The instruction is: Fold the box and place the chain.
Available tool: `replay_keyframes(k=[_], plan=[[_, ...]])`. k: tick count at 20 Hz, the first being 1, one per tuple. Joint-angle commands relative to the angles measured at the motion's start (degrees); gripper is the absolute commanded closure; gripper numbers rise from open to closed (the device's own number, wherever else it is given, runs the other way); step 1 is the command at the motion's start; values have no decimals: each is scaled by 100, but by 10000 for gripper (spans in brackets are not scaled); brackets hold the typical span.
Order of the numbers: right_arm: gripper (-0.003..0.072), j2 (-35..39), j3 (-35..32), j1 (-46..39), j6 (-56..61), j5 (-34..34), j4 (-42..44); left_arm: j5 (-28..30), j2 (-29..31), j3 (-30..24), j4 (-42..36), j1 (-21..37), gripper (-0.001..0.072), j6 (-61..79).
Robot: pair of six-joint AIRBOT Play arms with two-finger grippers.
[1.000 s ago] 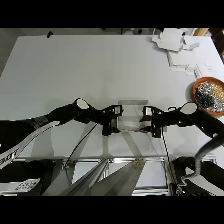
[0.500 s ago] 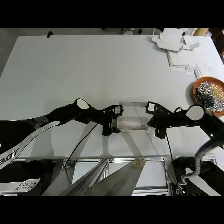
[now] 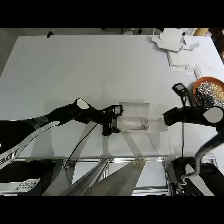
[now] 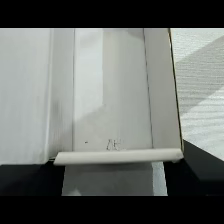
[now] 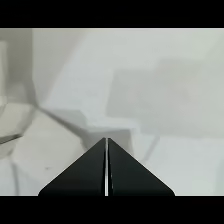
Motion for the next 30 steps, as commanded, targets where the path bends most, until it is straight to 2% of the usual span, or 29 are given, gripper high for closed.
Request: replay_keyframes(k=[1,5,9,14,15,16,19,21,27,30], plan=[[665,-96,-168,-1036,807,-59,42,0,7,-2,2,0,499,2],[666,-647,-448,-1154,800,297,918,0,7,-2,2,0,499,2],[666,-1196,-472,-791,811,682,1482,0,7,-2,2,0,499,2],[665,-1132,-546,-382,822,782,1991,0,4,-2,2,0,499,2],[650,-992,-546,-382,824,813,2037,0,4,-2,2,0,499,2],[587,-807,-546,-382,835,826,2044,0,7,-2,2,0,499,2],[479,-188,-546,-382,984,894,2155,0,4,-2,2,0,499,2],[402,-52,-546,-376,981,1012,2413,0,7,-2,2,0,499,2],[342,-52,-549,461,1381,542,2310,0,7,-2,2,0,499,2],[272,-55,-546,748,1823,433,1963,0,4,-2,2,0,499,2]])
